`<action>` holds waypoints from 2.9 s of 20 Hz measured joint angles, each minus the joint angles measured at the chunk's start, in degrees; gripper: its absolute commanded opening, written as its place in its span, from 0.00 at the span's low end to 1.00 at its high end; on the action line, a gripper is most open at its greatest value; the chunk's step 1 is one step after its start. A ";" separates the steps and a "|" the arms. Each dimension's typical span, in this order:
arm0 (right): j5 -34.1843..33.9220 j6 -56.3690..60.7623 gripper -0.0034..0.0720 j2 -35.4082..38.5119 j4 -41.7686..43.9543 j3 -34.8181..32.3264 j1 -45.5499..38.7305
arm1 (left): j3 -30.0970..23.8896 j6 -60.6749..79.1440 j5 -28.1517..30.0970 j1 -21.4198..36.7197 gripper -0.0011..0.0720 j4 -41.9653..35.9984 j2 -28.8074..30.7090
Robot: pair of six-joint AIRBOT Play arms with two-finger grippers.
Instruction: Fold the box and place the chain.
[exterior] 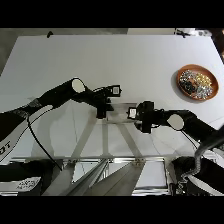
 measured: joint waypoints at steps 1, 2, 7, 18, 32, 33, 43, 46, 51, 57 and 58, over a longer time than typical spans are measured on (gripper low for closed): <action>-0.04 -0.61 0.98 -0.04 0.09 0.15 -0.42 | 0.00 0.00 0.00 0.00 0.03 0.00 0.00; -0.07 -1.40 0.98 -0.13 0.33 0.20 -0.68 | 0.00 -0.02 0.00 0.00 0.03 0.00 0.00; -0.04 -9.27 0.98 -0.83 5.68 0.39 -3.41 | 0.00 -0.02 0.00 0.00 0.03 0.00 0.00; 4.26 -25.53 0.97 -4.70 20.50 0.44 -8.61 | 0.00 0.02 -0.20 0.00 0.03 0.00 0.00; 10.36 -35.43 0.97 -9.11 26.29 0.50 -12.00 | 0.00 0.07 -0.28 0.00 0.03 0.00 0.00; 10.54 -35.93 0.97 -9.64 26.69 0.50 -12.02 | 0.00 0.09 -0.26 0.00 0.03 0.02 0.00; 13.44 -41.20 0.94 -12.09 29.27 2.67 -12.11 | 0.00 0.04 -0.22 0.02 0.03 0.15 0.00; 15.21 -42.62 0.94 -14.10 31.50 2.93 -12.17 | 0.00 0.04 -0.22 0.04 0.03 0.20 0.00; 17.35 -46.03 0.95 -17.81 34.05 2.99 -12.74 | 0.00 0.07 -0.17 0.02 0.03 0.17 0.00; 18.64 -47.56 0.98 -19.39 35.06 3.04 -14.82 | 0.00 0.04 0.07 0.00 0.03 0.00 0.00; 18.73 -47.60 0.99 -19.45 35.06 3.04 -15.02 | 0.00 0.04 0.11 -0.02 0.03 -0.02 0.00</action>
